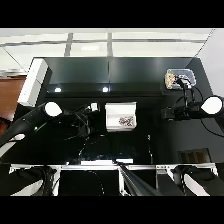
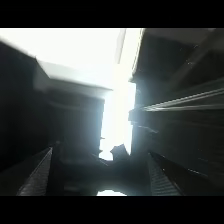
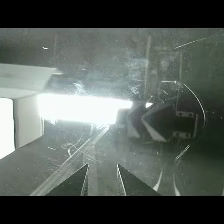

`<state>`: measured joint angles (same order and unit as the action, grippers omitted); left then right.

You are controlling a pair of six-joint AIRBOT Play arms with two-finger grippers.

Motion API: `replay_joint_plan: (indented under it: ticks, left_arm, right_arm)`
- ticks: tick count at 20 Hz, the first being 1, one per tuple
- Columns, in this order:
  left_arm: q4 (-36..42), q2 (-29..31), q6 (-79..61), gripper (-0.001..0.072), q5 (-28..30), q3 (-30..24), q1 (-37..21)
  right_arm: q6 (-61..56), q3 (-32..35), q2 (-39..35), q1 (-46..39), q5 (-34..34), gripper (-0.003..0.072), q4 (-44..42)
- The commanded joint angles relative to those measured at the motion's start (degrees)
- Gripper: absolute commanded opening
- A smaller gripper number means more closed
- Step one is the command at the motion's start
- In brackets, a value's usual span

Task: Fold the box and place the chain.

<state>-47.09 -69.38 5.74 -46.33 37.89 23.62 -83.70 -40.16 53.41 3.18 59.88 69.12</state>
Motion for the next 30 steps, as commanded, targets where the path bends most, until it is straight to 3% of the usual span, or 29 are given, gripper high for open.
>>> replay_joint_plan:
  ticks: [1, 5, 12, 25, 27, 28, 29, 30]
  left_arm:
    - [11.91, -4.79, -16.24, 0.0713, 3.08, 0.90, -0.94]
    - [18.38, -7.91, -21.79, 0.0713, -1.84, 1.79, -1.29]
    - [20.35, -10.08, -20.28, 0.0710, 2.91, 2.23, 1.75]
    - [20.33, -11.41, -19.21, 0.0702, 2.84, 2.86, 3.15]
    - [20.33, -11.41, -19.23, 0.0655, 2.84, 2.86, 3.15]
    - [20.33, -11.41, -19.28, 0.0516, 2.86, 2.86, 3.15]
    - [20.37, -11.41, -19.28, 0.0460, 2.93, 2.86, 3.15]
    - [20.37, -11.41, -19.26, 0.0459, 3.21, 2.86, 3.17]
  right_arm:
    - [-1.22, 0.07, -0.04, 0.52, -0.26, 0.0204, -0.09]
    - [-1.22, 0.07, -0.04, 0.52, -0.39, 0.0204, -0.09]
    - [-1.22, 0.07, -0.04, 0.52, -1.22, 0.0204, -0.09]
    - [-1.57, 0.17, -0.04, 0.55, -3.80, 0.0186, -0.24]
    - [-1.57, 0.17, -0.04, 0.55, -4.96, 0.0185, -1.25]
    - [-1.57, 0.17, -0.04, 0.57, -5.25, 0.0185, -1.64]
    - [-1.57, 0.17, -0.04, 0.66, -5.31, 0.0185, -1.81]
    - [-1.64, 0.20, -0.02, 1.05, -5.97, 0.0186, -2.23]
